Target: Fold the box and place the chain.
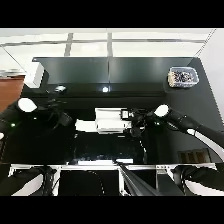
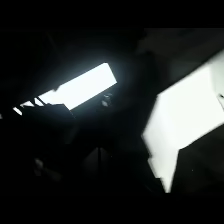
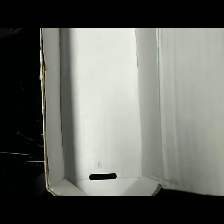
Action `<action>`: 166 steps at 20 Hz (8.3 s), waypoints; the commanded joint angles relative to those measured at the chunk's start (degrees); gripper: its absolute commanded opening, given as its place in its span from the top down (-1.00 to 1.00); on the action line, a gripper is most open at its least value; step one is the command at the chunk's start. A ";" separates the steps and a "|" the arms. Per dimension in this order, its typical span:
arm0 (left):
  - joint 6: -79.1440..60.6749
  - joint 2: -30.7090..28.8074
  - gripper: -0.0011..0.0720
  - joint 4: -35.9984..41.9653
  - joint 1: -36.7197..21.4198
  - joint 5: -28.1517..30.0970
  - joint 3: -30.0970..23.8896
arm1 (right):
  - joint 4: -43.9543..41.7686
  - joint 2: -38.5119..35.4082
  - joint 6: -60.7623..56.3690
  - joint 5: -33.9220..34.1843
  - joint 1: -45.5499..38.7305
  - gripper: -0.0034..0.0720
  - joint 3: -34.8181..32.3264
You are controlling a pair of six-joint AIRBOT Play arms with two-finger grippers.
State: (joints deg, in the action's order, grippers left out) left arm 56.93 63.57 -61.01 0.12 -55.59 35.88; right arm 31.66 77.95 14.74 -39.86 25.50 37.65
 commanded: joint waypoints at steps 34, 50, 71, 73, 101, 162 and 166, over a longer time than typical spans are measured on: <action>5.55 18.23 -0.93 24.39 5.70 -16.87 9.18 | -0.07 0.04 -0.07 0.02 0.04 -0.22 0.02; 22.40 16.04 -0.54 13.51 19.80 -11.72 17.33 | -0.07 0.04 -0.07 0.04 0.04 -0.23 0.02; 38.10 16.13 -0.40 -3.58 28.81 -7.15 18.99 | -0.07 0.04 -0.07 0.04 0.04 -0.22 0.02; 39.82 16.13 -0.40 -5.16 30.27 -5.88 19.02 | -0.07 0.04 -0.07 0.04 0.04 -0.22 0.02; 78.31 21.73 -0.33 -29.57 45.53 -9.62 25.49 | -0.07 0.04 -0.07 0.02 0.04 -0.22 0.02; 73.33 21.94 0.90 -27.02 44.92 -7.91 25.53 | 11.63 -6.95 -14.51 -6.56 -0.59 -0.03 0.11; 73.35 21.94 0.90 -26.97 44.92 -7.82 25.53 | 3.98 -6.78 -16.31 -7.15 -0.48 0.27 -0.31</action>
State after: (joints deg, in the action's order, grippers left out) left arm 130.26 85.54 -88.03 45.10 -63.53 61.39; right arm 40.73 71.02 -0.19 -46.65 24.86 37.58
